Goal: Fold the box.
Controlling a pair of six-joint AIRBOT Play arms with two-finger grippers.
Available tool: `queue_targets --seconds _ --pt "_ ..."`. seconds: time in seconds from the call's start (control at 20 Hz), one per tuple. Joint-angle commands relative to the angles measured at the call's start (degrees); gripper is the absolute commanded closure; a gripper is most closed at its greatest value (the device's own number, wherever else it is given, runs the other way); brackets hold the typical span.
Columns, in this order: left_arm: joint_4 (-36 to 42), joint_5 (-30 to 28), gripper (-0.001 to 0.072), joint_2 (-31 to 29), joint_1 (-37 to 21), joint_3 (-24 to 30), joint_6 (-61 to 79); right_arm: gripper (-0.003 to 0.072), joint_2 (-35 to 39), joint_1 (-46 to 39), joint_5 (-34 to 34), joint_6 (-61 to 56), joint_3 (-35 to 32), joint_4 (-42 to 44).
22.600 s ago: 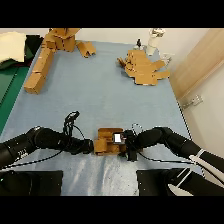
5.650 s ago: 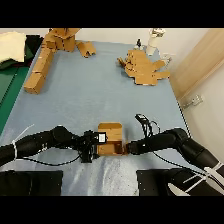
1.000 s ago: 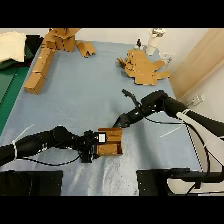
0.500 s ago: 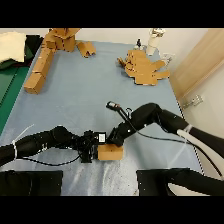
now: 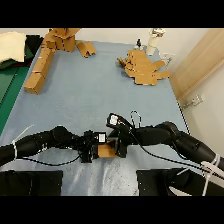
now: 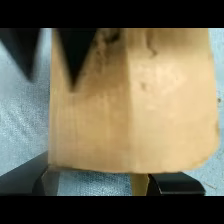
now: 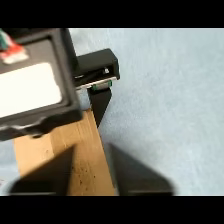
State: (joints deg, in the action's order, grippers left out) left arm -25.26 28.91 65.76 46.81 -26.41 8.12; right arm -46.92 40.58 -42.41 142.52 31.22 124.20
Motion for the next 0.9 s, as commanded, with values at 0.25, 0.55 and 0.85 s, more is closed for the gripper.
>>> queue_targets --seconds 0.25,0.55,0.85 --pt "0.0 0.0 0.0234 0.0 0.0 -0.1 0.0 0.0200 4.7 1.7 -8.6 6.5 -0.5 -6.6" --pt "0.0 0.0 0.0234 0.0 0.0 -0.1 0.0 0.0131 4.9 1.8 -3.8 11.3 -3.1 -7.4" --pt "0.0 0.0 0.0234 0.0 0.0 -0.1 0.0 0.0131 8.5 9.7 0.7 2.4 -4.6 -14.5"
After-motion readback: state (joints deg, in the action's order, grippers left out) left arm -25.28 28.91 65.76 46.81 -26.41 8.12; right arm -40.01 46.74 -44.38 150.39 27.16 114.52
